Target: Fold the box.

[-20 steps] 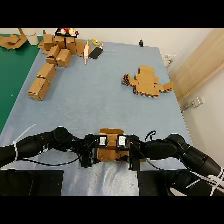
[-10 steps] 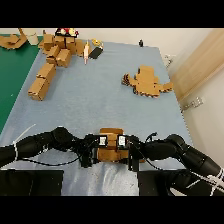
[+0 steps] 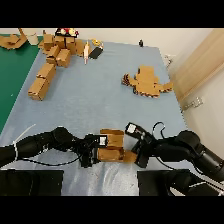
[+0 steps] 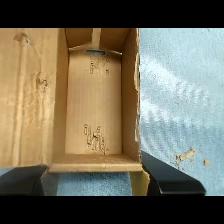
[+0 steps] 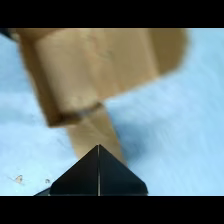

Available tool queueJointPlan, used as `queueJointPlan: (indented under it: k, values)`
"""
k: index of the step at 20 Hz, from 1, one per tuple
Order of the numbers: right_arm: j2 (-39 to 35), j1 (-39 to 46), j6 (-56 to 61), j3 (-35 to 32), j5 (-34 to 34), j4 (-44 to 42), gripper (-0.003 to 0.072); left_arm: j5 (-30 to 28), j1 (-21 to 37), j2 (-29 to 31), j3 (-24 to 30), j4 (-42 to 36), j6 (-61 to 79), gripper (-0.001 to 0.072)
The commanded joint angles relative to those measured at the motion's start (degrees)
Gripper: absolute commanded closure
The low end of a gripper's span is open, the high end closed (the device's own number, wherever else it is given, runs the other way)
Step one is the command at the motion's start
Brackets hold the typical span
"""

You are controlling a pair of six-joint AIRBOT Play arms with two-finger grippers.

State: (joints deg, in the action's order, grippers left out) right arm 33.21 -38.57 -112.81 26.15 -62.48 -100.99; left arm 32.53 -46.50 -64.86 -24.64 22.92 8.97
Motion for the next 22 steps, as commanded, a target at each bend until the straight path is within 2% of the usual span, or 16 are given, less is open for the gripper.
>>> queueJointPlan:
  k: [1,3,5,8,13,22]
  values:
    - [-3.89,1.07,33.51,1.77,-8.94,20.31,0.0682,0.0,0.07,0.02,-0.07,0.04,0.04,0.0197]
    - [-3.61,4.33,43.78,1.6,-15.37,24.2,0.0682,0.0,0.07,0.04,-0.07,0.04,0.04,0.0197]
    - [-2.73,9.09,47.89,1.03,-15.82,21.07,0.0682,0.0,0.07,0.02,-0.07,0.04,0.04,0.0197]
    - [-1.11,13.31,47.58,-1.97,-12.35,12.57,0.0682,0.0,0.07,0.02,-0.07,0.04,0.04,0.0197]
    - [-0.31,13.09,46.29,-8.15,-3.17,-0.2,0.0683,0.0,0.04,0.02,-0.07,0.04,0.04,0.0197]
    - [-0.31,13.09,41.88,-9.18,0.59,-10.45,0.0683,0.0,0.07,0.02,-0.07,0.04,0.04,0.0197]
